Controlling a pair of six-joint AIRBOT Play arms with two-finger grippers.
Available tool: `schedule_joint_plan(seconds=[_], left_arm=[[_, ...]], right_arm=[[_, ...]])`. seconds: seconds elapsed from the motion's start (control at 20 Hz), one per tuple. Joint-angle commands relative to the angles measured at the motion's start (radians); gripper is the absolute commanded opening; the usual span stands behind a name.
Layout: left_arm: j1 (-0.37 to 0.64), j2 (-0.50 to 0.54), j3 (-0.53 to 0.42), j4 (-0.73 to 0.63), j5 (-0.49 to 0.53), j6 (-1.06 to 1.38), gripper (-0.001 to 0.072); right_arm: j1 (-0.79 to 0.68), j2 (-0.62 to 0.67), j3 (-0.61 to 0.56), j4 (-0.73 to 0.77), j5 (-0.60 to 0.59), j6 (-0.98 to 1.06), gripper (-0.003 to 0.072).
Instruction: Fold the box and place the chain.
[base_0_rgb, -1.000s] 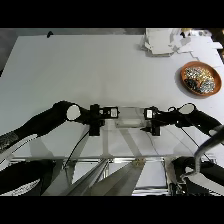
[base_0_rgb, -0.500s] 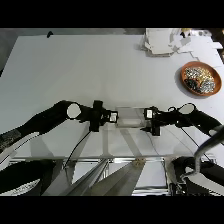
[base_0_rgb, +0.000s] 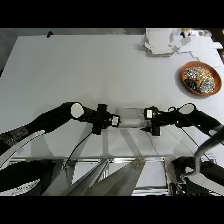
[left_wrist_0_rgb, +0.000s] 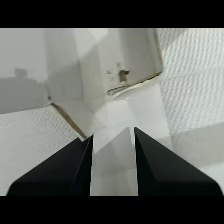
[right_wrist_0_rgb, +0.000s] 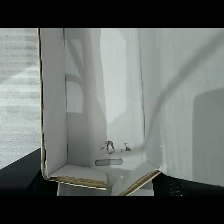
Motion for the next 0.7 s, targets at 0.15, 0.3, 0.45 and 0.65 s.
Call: schedule_joint_plan(seconds=[0.15, 0.3, 0.45, 0.65], left_arm=[[-0.012, -0.003, -0.001, -0.038, 0.048, 0.014, 0.0266], [-0.024, -0.004, -0.001, -0.091, 0.1, 0.014, 0.0241], [-0.042, -0.005, -0.001, -0.123, 0.089, 0.014, 0.0136], [-0.045, -0.016, -0.001, -0.149, 0.08, 0.014, 0.0138]], right_arm=[[0.0, 0.0, 0.0, 0.0, 0.0, 0.0, 0.0471], [0.0, 0.0, 0.0, 0.0, 0.0, 0.0, 0.0471], [0.0, 0.0, 0.0, 0.0, 0.0, 0.0, 0.0471], [0.0, 0.0, 0.0, 0.0, 0.0, 0.0, 0.0471]])
